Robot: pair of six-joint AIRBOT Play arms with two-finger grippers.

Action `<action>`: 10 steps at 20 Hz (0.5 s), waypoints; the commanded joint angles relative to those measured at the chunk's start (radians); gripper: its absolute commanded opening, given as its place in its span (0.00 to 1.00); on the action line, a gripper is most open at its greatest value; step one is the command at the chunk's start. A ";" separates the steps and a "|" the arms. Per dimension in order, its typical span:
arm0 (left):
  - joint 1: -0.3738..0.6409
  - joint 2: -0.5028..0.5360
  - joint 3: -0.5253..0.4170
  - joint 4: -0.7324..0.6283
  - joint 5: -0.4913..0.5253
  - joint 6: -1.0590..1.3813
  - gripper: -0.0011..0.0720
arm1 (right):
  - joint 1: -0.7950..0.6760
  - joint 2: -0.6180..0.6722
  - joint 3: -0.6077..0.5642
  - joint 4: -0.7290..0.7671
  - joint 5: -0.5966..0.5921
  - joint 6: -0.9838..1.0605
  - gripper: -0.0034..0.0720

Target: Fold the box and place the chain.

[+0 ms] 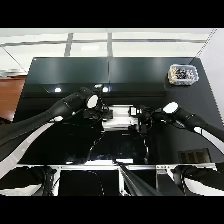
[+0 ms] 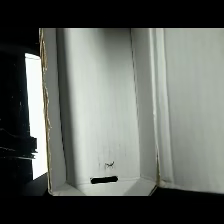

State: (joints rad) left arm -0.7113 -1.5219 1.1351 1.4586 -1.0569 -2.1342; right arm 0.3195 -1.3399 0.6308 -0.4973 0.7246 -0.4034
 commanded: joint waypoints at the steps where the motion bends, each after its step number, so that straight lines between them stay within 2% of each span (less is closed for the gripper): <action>1: -0.016 -0.028 0.016 0.027 -0.032 -0.075 0.49 | 0.000 0.000 0.000 -0.001 0.000 0.001 0.13; 5: -0.071 -0.092 0.097 0.041 -0.058 -0.081 0.49 | 0.000 -0.001 0.000 -0.001 0.000 0.001 0.13; 10: -0.069 -0.100 0.103 0.044 -0.109 -0.125 0.49 | 0.000 -0.001 0.000 -0.001 0.000 0.001 0.13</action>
